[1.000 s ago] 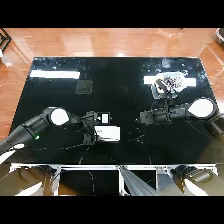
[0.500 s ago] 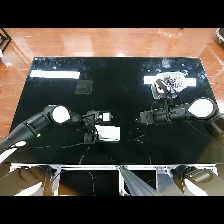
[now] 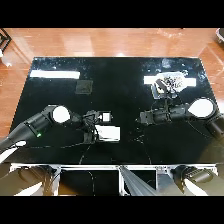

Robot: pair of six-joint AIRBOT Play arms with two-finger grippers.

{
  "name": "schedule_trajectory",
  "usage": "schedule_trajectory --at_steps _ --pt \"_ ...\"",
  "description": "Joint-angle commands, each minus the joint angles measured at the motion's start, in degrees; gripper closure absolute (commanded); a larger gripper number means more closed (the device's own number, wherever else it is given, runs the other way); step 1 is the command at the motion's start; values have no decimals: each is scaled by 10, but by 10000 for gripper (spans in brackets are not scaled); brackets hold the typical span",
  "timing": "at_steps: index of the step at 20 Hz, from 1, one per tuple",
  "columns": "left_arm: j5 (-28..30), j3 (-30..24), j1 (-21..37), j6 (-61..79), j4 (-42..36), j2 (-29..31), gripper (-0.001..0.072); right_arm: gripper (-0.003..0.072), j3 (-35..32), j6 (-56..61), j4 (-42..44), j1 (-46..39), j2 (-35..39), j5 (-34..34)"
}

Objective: Fold the box and place the chain.

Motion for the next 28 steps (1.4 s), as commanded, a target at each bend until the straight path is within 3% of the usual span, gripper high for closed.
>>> schedule_trajectory --at_steps 1,19,25,26,27,28 --pt "5 0 0 0 1 -1 77 654 0 0 0 0 0 0" --pt "6 0 0 0 11 -19 82 654 0 0 0 0 0 -6" --pt "6 0 0 0 12 -36 115 654 0 0 0 0 0 -9" --pt "6 1 0 0 15 -35 246 654 0 0 0 0 0 -10" --pt "2 2 0 -1 25 -35 485 654 0 0 0 0 0 -12" --pt "-10 9 0 -9 35 -35 657 654 0 0 0 0 0 -13"
